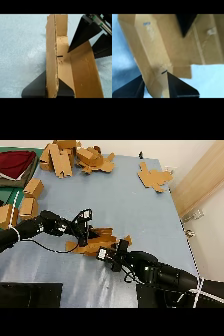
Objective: Fold the box.
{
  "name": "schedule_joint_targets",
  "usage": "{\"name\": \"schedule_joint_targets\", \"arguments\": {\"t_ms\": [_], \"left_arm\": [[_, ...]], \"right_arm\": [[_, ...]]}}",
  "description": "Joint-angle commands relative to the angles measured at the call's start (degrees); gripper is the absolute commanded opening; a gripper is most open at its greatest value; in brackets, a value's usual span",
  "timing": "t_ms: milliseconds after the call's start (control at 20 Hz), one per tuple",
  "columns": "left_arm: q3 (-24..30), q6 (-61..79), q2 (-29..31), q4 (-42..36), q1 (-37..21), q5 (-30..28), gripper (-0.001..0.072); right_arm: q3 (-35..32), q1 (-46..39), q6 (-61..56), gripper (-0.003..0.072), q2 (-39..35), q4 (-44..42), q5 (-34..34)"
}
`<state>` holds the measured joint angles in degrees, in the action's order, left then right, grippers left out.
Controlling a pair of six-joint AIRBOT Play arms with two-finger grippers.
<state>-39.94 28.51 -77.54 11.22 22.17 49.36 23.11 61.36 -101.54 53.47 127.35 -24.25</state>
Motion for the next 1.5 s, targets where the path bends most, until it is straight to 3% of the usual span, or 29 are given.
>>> {"name": "schedule_joint_targets", "arguments": {"t_ms": [0, 200, 250, 300, 1100, 1450], "left_arm": [[0.02, 0.0, -0.02, -0.09, 0.0, 1.86, 0.0014], [0.02, 0.0, -0.02, -0.09, 0.0, 2.51, 0.0014], [0.02, 0.02, -0.02, -0.09, 0.0, 2.49, 0.0014], [0.02, 0.0, -0.02, -0.09, 0.0, 2.49, 0.0014], [0.02, 0.02, -0.02, -0.09, 0.0, 2.69, 0.0015], [0.02, 0.02, -0.02, -0.09, 0.0, 2.71, 0.0014]], "right_arm": [[0.46, -0.7, 0.02, 0.0428, 0.02, 0.24, 1.73], [0.46, -0.7, 0.0, 0.0433, 0.02, 0.13, 1.84], [0.5, -0.7, 0.0, 0.0567, 0.02, 0.15, 1.95], [0.5, -0.7, 0.0, 0.0599, 0.0, 0.15, 1.81], [0.55, -2.05, 1.2, 0.0598, -2.82, 0.02, -1.07], [0.55, -7.89, 6.05, 0.0599, -2.73, -1.88, 6.19]]}}
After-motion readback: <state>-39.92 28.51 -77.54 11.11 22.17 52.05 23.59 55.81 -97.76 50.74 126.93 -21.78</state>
